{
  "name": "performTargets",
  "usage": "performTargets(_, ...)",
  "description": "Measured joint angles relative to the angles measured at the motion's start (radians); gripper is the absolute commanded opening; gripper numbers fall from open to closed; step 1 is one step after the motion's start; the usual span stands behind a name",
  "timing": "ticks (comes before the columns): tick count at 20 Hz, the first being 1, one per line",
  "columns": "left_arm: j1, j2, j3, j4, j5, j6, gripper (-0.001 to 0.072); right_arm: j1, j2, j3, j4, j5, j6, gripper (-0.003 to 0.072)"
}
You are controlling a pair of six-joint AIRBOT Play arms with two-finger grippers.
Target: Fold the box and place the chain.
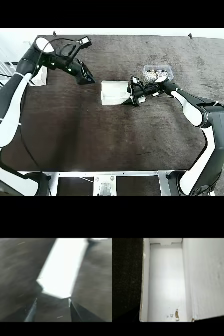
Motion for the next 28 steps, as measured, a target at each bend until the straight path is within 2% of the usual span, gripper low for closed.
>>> performTargets(1,0.012,0.000,-0.022,-0.045,-0.026,0.037,0.0473,0.000,0.000,0.000,0.000,0.000,0.000,0.0418)
performTargets(2,0.022,0.000,-0.045,-0.069,-0.031,0.065,0.0518,0.000,0.000,0.000,0.000,0.000,0.000,0.0418)
performTargets(4,0.038,0.000,-0.101,-0.104,-0.013,0.123,0.0720,0.000,0.000,0.000,0.000,0.000,0.000,0.0418)
performTargets(9,0.050,0.000,-0.251,-0.144,0.175,0.358,0.0720,0.000,0.000,0.000,0.000,0.000,0.000,0.0418)
performTargets(11,0.050,-0.001,-0.291,-0.163,0.220,0.441,0.0720,0.000,0.000,0.000,0.000,0.000,0.000,0.0418)
performTargets(14,0.052,-0.021,-0.316,-0.187,0.234,0.513,0.0720,0.000,0.000,0.000,0.000,0.000,0.000,0.0418)
performTargets(19,0.051,-0.114,-0.277,-0.227,0.175,0.594,0.0720,0.000,0.000,0.000,0.000,0.001,0.000,0.0418)
performTargets(28,0.029,-0.244,-0.169,-0.248,0.132,0.658,0.0720,0.000,0.000,0.000,0.000,0.001,0.000,0.0418)
